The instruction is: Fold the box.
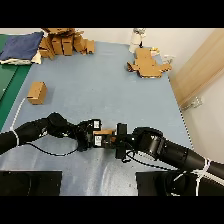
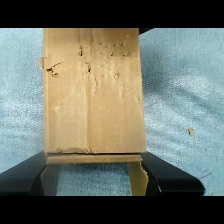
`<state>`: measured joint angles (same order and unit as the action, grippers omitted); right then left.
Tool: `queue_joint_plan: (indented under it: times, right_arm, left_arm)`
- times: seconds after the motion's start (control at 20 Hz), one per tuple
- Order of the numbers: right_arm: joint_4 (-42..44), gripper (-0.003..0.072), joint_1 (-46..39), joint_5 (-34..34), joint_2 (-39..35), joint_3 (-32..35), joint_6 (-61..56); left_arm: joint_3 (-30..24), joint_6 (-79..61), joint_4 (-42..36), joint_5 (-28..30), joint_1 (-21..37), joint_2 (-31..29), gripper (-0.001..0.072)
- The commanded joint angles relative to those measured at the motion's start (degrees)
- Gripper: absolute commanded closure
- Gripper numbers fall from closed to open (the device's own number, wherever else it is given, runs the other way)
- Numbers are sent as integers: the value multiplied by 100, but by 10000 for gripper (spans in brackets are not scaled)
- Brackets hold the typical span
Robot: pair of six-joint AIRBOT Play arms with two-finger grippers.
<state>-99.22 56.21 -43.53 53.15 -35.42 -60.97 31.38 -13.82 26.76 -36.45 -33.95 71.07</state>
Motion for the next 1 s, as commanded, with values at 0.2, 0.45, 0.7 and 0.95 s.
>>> queue_joint_plan:
  times: [0.2,0.45,0.7,0.95]
  right_arm:
    - [74,468,-2,-63,0,0,-9]
    - [105,470,-2,-35,-2,-11,-9]
    - [103,477,-2,50,-35,-120,-9]
    - [107,275,-2,26,-227,-177,-7]
  left_arm:
    - [-2,-4,4,0,2,0,405]
    - [-2,-4,4,0,2,0,405]
    - [-2,-4,4,-2,2,0,404]
    - [-2,-4,4,-4,2,0,405]
